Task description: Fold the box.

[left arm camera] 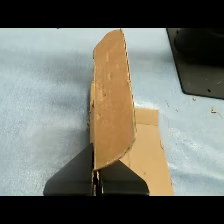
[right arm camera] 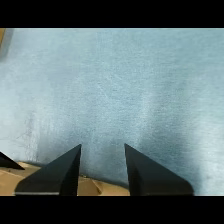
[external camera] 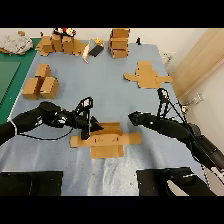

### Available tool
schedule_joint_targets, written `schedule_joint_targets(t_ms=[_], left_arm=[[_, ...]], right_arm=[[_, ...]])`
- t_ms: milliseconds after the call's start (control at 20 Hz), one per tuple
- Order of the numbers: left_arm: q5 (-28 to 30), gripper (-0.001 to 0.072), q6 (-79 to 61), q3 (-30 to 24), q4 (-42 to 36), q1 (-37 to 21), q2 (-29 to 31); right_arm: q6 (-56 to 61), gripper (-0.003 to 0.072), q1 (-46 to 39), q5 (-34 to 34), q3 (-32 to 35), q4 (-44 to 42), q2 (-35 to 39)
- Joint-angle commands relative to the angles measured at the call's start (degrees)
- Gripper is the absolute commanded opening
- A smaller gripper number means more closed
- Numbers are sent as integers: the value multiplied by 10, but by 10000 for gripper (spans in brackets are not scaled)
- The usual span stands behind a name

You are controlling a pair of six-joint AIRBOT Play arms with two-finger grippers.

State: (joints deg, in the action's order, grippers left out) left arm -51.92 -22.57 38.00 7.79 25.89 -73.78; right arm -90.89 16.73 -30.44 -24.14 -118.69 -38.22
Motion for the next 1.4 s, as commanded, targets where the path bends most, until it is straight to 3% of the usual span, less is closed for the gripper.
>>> schedule_joint_targets(t_ms=[0, 800, 850, 900, 950, 1350], left_arm=[[6, 11, -34, -16, -8, 2, 1], [24, 12, -44, -24, 2, 1, -18], [25, 12, -44, -24, 1, 1, -18], [24, 12, -45, -24, 1, 1, -18], [24, 13, -44, -24, 1, 1, -18], [23, 13, -45, -24, -1, 1, -17]], right_arm=[[0, 409, -1, 0, -1, 0, 0], [0, 398, -1, -8, -1, 0, 0], [0, 343, -1, -17, -1, 0, 0], [0, 94, -1, -33, -1, -3, 0], [1, 7, -1, -53, -1, -8, 0], [16, 6, 67, -249, -1, -24, 1]])
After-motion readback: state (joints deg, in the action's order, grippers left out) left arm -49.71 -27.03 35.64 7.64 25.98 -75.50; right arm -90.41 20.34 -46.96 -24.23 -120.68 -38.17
